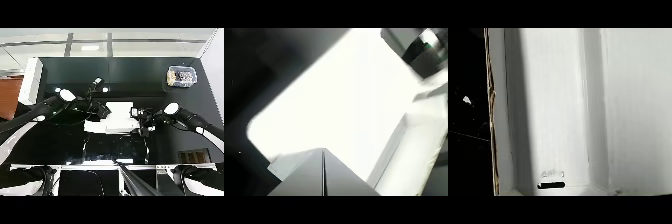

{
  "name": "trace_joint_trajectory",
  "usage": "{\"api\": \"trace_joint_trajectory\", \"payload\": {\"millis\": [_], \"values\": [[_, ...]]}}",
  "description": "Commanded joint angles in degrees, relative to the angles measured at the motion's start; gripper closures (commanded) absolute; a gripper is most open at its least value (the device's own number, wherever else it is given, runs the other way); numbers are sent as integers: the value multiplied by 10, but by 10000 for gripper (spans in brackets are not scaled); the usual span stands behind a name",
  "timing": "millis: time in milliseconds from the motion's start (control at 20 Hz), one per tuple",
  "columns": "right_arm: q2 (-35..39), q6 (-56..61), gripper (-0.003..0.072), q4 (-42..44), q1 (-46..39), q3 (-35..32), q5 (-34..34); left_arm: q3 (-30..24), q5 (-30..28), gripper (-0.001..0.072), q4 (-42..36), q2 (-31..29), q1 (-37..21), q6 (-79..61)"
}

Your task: Fold the box and place the chain.

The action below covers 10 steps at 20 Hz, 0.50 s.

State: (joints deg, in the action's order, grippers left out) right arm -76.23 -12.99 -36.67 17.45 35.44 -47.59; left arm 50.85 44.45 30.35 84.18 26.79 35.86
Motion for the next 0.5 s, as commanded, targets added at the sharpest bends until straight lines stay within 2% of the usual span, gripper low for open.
{"api": "trace_joint_trajectory", "payload": {"millis": [0,100,200,450], "values": [[0,0,555,0,0,0,1,0,7,688,18,22,14,7],[0,0,555,0,0,0,1,1,2,687,26,21,13,5],[0,0,555,0,0,0,1,15,28,689,65,8,-3,14],[0,0,555,0,0,0,1,2,65,690,130,-124,-41,105]]}}
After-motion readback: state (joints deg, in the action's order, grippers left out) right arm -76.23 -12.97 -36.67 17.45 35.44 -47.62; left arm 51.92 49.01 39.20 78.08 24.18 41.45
